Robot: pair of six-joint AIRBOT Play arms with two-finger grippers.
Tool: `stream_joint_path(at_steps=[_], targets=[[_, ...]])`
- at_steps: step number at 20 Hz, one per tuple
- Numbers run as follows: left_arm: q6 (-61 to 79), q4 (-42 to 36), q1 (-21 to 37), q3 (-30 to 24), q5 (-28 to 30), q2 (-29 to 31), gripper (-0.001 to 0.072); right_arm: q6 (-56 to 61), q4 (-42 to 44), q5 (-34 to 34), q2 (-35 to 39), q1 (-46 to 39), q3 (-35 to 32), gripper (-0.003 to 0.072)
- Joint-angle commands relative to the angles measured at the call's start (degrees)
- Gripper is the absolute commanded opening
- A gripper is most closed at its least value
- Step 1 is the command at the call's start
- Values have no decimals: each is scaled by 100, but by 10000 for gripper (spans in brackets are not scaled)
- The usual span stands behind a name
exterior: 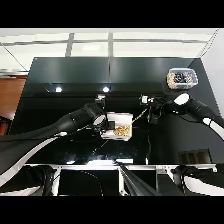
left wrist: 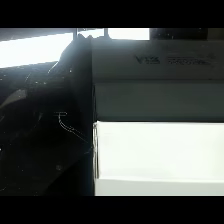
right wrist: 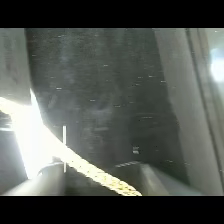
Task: Fold the box and place the chain.
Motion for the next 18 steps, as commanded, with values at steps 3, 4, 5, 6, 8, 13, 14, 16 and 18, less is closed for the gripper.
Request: stream_joint_path(at_steps=[3,4,5,6,8,13,14,16,18], targets=[[2,0,2,0,2,-4,31,210,9,236,-4,2,2,60],[2,2,2,0,2,-4,31,210,11,313,4,2,2,60],[2,2,2,0,2,-4,31,212,11,372,26,2,2,59],[2,2,2,0,2,-4,31,219,13,407,74,2,2,59],[2,2,2,0,4,-4,31,391,11,411,273,-2,2,58],[2,0,2,0,2,-4,31,1543,11,573,1331,-9,2,58],[2,0,2,0,2,-4,31,1915,11,682,1624,-9,4,59],[2,0,2,0,2,-4,31,2780,11,1014,2288,-9,4,59],[2,-2,2,0,2,-4,31,3449,13,1432,2863,-9,4,59]])
